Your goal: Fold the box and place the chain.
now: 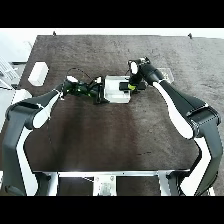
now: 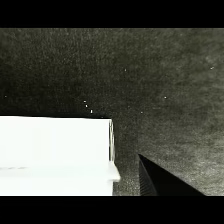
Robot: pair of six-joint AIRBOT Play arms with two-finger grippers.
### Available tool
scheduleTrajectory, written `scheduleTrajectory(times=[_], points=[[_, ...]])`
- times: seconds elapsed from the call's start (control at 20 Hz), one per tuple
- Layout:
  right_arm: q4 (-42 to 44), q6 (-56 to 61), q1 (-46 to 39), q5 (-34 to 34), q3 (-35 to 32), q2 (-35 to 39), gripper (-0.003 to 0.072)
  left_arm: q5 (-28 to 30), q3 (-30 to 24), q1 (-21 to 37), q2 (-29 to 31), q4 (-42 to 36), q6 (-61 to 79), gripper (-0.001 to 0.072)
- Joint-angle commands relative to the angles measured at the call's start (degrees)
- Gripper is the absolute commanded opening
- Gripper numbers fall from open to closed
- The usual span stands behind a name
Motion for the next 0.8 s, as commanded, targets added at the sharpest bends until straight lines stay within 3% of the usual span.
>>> scheduleTrajectory(times=[0.0, 0.35, 0.4, 0.45, 0.6, 0.65, 0.75], points=[[0.04, -0.07, -0.50, -0.02, -0.04, -0.07, 0.0368, 0.02, 0.04, 0.02, 0.02, 0.02, -0.04, 0.0290], [1.14, -0.04, -0.63, -0.07, -0.02, -3.17, 0.0365, 0.04, 0.04, 0.04, 0.04, 0.02, -0.04, 0.0290], [1.09, -0.04, -0.63, -0.11, -0.02, -3.39, 0.0303, 0.04, 0.04, 0.04, 0.04, 0.02, -0.04, 0.0290], [1.07, -0.04, -0.63, -0.46, -0.02, -3.45, 0.0175, 0.04, 0.04, 0.04, 0.04, 0.02, -0.04, 0.0290], [1.07, 0.00, -0.61, -0.98, -0.02, -3.50, 0.0089, 0.04, 0.04, 0.04, 0.02, 0.02, -0.04, 0.0290], [1.05, 0.00, -0.46, -0.98, -0.02, -3.50, 0.0010, 0.04, 0.04, 0.02, 0.04, 0.02, -0.04, 0.0290], [-0.31, -0.02, -0.07, -0.94, -0.02, -3.50, 0.0006, 0.04, 0.04, 0.02, 0.04, 0.02, -0.04, 0.0290]])
